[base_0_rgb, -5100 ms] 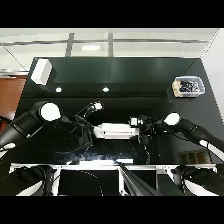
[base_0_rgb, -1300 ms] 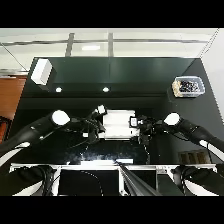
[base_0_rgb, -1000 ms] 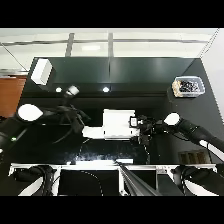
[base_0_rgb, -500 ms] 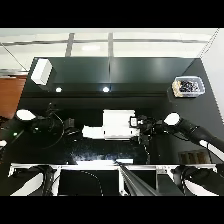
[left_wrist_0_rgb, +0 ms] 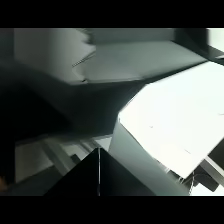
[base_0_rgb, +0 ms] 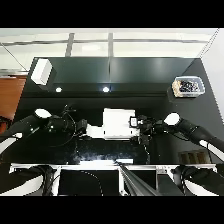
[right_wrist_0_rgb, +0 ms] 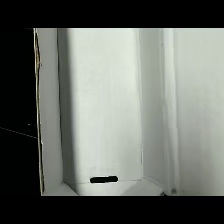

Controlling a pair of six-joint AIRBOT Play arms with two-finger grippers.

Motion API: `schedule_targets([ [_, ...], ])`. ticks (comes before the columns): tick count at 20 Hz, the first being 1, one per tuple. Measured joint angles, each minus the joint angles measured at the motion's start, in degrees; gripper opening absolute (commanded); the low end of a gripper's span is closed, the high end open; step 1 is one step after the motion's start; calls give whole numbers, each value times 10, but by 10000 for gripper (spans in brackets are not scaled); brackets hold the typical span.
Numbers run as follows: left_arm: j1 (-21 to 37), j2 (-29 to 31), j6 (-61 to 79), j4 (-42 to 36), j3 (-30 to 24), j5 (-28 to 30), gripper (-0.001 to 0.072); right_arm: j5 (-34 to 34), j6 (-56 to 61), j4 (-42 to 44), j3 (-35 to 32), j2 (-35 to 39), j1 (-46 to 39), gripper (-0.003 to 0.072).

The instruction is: Fold the box and place the chain.

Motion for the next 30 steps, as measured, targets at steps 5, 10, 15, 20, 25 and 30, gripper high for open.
schedule_targets([
  [5, -9, -3, 76, -49, 27, -34, 553, 0, 0, 0, 0, 0, 0, 425],
  [10, -25, -4, 101, -61, 59, -54, 553, 0, 0, 0, 0, 0, 0, 425],
  [15, -96, -4, 40, 16, 105, -41, 552, 0, 0, 0, 0, 0, 0, 425],
  [20, -179, -5, -128, 138, 162, -11, 552, 0, 0, 0, 0, 0, 0, 425],
  [25, -228, -5, -258, 220, 193, 8, 541, 0, 0, 0, 0, 0, 0, 424],
  [30, -252, -5, -321, 248, 207, 16, 494, 0, 0, 0, 0, 0, 0, 425],
])
